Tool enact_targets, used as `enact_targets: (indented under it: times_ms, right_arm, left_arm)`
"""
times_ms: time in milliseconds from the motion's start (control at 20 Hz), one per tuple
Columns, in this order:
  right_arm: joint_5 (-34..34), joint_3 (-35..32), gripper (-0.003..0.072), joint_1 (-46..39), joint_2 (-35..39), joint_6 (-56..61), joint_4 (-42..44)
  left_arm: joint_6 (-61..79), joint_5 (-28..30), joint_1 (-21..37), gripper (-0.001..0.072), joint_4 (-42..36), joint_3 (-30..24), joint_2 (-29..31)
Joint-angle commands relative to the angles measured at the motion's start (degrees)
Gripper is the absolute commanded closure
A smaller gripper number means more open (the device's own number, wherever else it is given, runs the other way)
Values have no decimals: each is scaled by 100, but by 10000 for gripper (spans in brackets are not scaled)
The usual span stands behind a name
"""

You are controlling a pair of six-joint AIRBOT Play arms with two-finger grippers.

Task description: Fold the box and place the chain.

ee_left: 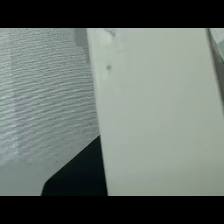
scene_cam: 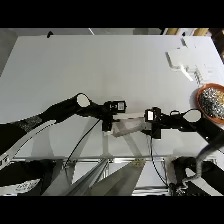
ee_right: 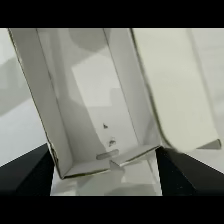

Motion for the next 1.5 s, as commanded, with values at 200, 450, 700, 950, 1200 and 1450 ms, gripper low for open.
enact_targets:
  times_ms: [200,450,700,950,1200,1450]
  right_arm:
    - [411,0,31,-26,-400,-164,131]
    - [407,0,34,-20,-575,-168,116]
    - [111,0,44,-22,-581,-168,120]
    - [9,0,97,-20,-581,-455,195]
    - [33,0,94,55,-581,-614,262]
    - [26,0,95,192,-678,-584,267]
  left_arm:
    - [0,0,-2,698,0,-4,2]
    - [0,0,-4,698,0,-2,2]
    - [0,0,-4,698,0,-2,2]
    - [0,0,-4,698,0,-2,2]
    - [0,0,-4,698,0,-2,2]
    - [0,-2,-4,698,0,-4,2]
